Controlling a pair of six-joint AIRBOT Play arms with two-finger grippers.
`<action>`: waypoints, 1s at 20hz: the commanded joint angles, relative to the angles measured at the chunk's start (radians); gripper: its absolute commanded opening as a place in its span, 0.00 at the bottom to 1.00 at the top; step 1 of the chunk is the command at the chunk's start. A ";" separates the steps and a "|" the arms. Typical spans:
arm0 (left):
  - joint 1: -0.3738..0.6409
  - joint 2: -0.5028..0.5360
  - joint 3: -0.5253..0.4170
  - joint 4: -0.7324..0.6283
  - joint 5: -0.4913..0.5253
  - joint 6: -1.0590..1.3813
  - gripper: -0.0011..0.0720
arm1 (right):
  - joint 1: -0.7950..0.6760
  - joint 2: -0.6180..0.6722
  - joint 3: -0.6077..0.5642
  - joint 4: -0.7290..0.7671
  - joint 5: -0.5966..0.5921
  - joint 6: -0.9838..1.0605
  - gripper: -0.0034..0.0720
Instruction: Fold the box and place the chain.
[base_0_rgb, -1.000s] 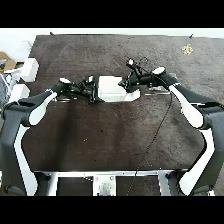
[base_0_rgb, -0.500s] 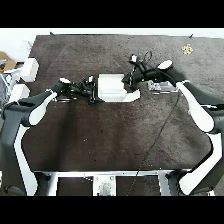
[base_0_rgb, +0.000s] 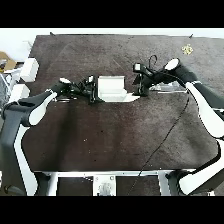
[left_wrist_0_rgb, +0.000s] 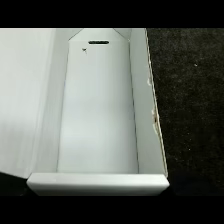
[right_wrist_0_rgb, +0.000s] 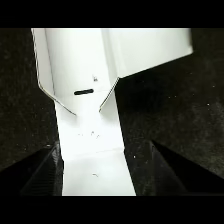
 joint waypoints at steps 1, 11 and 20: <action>0.001 0.000 0.000 0.000 0.001 0.001 0.32 | 0.005 -0.011 -0.058 0.092 -0.031 -0.127 0.79; 0.001 0.000 0.000 -0.002 0.002 0.001 0.32 | 0.043 -0.078 -0.059 0.154 -0.026 -0.143 0.39; 0.001 0.000 0.000 -0.003 0.001 0.001 0.32 | 0.106 -0.088 -0.059 0.201 -0.114 -0.151 0.28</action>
